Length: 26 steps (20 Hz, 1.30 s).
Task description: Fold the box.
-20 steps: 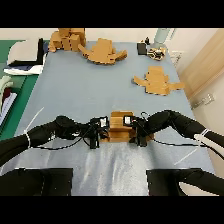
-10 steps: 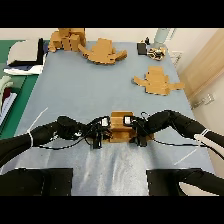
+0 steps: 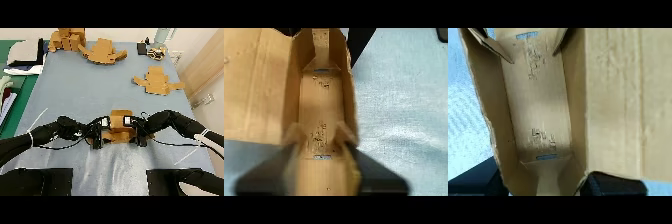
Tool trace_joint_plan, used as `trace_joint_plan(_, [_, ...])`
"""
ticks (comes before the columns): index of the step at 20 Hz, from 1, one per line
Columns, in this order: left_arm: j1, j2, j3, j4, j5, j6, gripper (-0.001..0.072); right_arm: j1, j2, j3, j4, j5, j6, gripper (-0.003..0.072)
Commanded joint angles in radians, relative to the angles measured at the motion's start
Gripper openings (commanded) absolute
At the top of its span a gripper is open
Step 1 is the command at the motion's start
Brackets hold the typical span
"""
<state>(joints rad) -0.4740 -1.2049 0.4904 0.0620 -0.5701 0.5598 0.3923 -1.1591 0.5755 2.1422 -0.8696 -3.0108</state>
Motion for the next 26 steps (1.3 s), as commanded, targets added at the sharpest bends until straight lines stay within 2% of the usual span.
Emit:
trace_joint_plan(1, [0.002,0.013,0.001,0.057,0.092,-0.087,0.0016,0.0,0.001,0.001,0.001,0.001,0.0,0.0512])
trace_joint_plan(4, [0.013,0.109,0.001,0.266,0.178,-0.377,0.0015,0.0,0.001,0.0,0.001,0.001,0.0,0.0512])
trace_joint_plan(6, [0.05,0.224,0.001,0.467,0.13,-0.678,0.0015,0.0,0.001,0.001,0.001,0.001,0.0,0.0511])
trace_joint_plan(8, [0.116,0.355,0.001,0.723,0.006,-1.112,0.0015,0.0,0.001,0.001,0.001,0.001,-0.001,0.0512])
trace_joint_plan(10, [0.204,0.455,0.001,1.009,-0.165,-1.661,0.0015,0.0,0.001,0.001,0.001,0.001,0.0,0.0512])
trace_joint_plan(11, [0.248,0.479,0.0,1.118,-0.255,-1.907,0.0015,0.0,0.001,0.001,0.001,0.001,0.0,0.0512])
trace_joint_plan(12, [0.287,0.485,-0.003,1.165,-0.338,-2.079,0.0015,0.0,0.001,0.0,0.001,0.001,0.0,0.0512])
trace_joint_plan(14, [0.316,0.467,-0.027,1.107,-0.401,-2.144,0.0014,0.0,0.001,0.001,0.001,0.001,-0.001,0.0512])
trace_joint_plan(17, [0.315,0.387,-0.077,0.943,-0.379,-2.144,0.0014,0.0,0.001,0.0,0.001,0.001,-0.001,0.0512])
trace_joint_plan(21, [0.281,0.288,-0.098,0.679,-0.287,-1.992,0.0013,0.0,0.001,0.0,0.0,0.0,0.0,0.0512])
trace_joint_plan(26, [0.134,0.169,-0.089,0.586,-0.106,-1.991,0.0013,0.0,0.001,0.0,0.001,0.001,0.0,0.0512])
